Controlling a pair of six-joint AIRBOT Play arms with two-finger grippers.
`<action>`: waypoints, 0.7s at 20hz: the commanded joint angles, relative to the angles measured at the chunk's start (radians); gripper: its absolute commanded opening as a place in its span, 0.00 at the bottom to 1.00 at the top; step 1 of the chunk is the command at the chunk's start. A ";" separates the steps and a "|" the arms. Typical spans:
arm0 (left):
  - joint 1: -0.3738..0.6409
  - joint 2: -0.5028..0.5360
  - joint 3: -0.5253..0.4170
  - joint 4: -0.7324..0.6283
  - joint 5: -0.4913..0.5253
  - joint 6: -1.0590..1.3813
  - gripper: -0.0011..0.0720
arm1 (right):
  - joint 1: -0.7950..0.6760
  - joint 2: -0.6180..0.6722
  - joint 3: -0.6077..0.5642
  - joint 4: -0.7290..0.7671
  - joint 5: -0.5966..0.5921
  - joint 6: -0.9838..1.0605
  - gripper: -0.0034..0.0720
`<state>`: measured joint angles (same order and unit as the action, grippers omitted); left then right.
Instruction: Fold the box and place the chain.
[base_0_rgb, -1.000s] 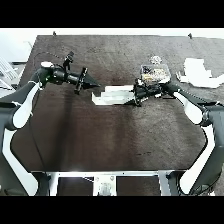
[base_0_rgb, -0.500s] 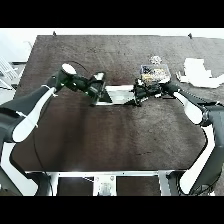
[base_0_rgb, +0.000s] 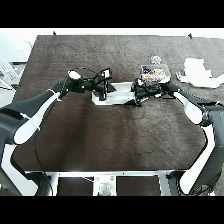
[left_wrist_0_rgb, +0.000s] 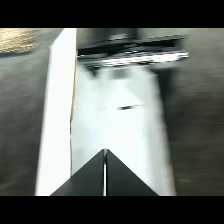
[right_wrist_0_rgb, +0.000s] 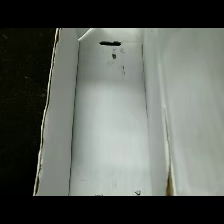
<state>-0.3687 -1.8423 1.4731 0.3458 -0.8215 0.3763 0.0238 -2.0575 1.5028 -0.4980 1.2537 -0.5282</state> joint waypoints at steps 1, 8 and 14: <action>-0.002 -0.012 0.014 -0.042 0.137 0.045 0.04 | 0.000 0.000 0.000 0.000 0.000 0.000 0.81; -0.002 -0.100 0.078 -0.051 0.164 0.025 0.04 | 0.000 0.000 0.000 0.000 0.000 0.000 0.81; -0.002 -0.143 0.078 -0.050 0.159 0.018 0.04 | 0.000 0.000 0.000 0.000 0.000 0.000 0.81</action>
<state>-0.3702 -1.9671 1.5494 0.2947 -0.6643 0.3992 0.0238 -2.0575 1.5028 -0.4976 1.2537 -0.5274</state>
